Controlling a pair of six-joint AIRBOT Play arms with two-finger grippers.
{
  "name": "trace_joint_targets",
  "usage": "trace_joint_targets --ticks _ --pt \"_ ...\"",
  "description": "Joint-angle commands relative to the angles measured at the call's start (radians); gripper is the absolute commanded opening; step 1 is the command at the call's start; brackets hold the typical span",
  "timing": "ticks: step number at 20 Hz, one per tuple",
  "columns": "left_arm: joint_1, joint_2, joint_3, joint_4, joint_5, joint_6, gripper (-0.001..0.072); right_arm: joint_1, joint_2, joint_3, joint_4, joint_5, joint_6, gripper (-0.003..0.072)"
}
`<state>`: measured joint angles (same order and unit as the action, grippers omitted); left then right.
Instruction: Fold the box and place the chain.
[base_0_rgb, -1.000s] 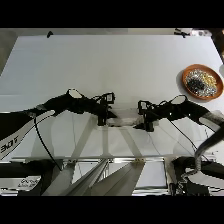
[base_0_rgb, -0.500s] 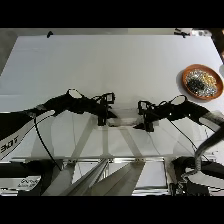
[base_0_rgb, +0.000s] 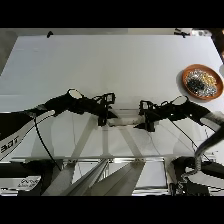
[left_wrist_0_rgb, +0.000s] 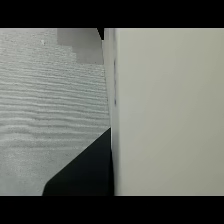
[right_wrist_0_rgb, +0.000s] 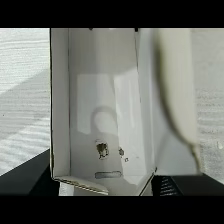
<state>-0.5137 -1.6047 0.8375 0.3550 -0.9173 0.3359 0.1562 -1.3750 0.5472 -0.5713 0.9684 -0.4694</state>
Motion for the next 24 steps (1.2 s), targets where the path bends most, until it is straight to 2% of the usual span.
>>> trace_joint_targets --ticks 1,7,9,13,16,24 --pt "0.001 0.000 0.001 0.001 0.000 0.000 0.0012 0.000 0.000 -0.003 0.011 -0.001 -0.010 0.0446" --pt "0.001 0.000 0.001 0.001 0.000 0.000 0.0012 0.001 0.000 -0.004 -0.006 -0.008 -0.010 0.0447" --pt "0.001 0.000 0.001 0.001 0.000 0.000 0.0012 0.001 0.000 -0.004 -0.008 -0.016 -0.010 0.0494" --pt "0.001 0.000 0.001 0.001 0.000 0.000 0.0012 0.001 0.000 -0.005 -0.008 -0.027 -0.010 0.0492" --pt "0.001 0.000 0.001 0.001 0.000 0.000 0.0012 0.001 0.000 -0.005 -0.008 -0.029 -0.010 0.0442" --pt "0.001 0.000 0.001 0.001 0.000 0.000 0.0012 0.000 0.002 -0.005 -0.008 -0.073 -0.010 0.0444"
